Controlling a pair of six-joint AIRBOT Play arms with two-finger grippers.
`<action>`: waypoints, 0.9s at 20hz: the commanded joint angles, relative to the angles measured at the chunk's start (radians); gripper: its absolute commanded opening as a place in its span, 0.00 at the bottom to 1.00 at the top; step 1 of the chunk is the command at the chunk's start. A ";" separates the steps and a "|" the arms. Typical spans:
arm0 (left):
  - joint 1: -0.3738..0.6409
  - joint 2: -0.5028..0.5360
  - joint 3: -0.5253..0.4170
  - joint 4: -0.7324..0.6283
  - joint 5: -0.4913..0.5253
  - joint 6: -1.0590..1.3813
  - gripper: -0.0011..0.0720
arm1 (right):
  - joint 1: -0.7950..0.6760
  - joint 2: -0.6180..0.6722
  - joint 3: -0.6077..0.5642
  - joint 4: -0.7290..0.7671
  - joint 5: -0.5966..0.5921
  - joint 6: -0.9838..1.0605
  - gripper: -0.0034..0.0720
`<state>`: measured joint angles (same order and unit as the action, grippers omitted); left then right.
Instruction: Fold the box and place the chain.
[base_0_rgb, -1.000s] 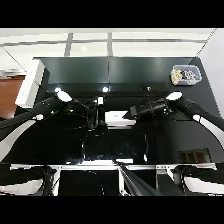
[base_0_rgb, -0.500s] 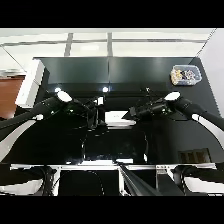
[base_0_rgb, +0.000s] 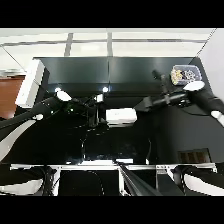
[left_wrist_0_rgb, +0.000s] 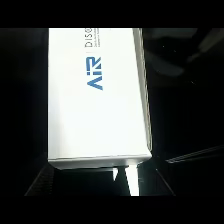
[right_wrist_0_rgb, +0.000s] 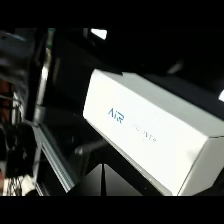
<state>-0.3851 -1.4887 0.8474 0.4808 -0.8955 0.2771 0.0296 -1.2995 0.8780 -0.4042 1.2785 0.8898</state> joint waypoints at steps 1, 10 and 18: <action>0.001 0.007 0.001 -0.026 0.077 0.002 0.49 | -0.127 0.126 0.012 -0.097 0.090 0.053 0.07; -0.007 0.177 0.007 -0.084 -0.005 -0.024 0.98 | -0.185 0.219 0.012 -0.210 0.100 0.100 0.07; -0.136 -0.098 0.243 -0.253 0.058 -0.195 0.98 | -0.184 0.219 0.012 -0.207 0.063 0.098 0.07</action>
<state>-0.4980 -1.4971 1.0096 0.2653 -0.8528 0.1673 -0.1539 -1.0821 0.8890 -0.6090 1.3472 0.9878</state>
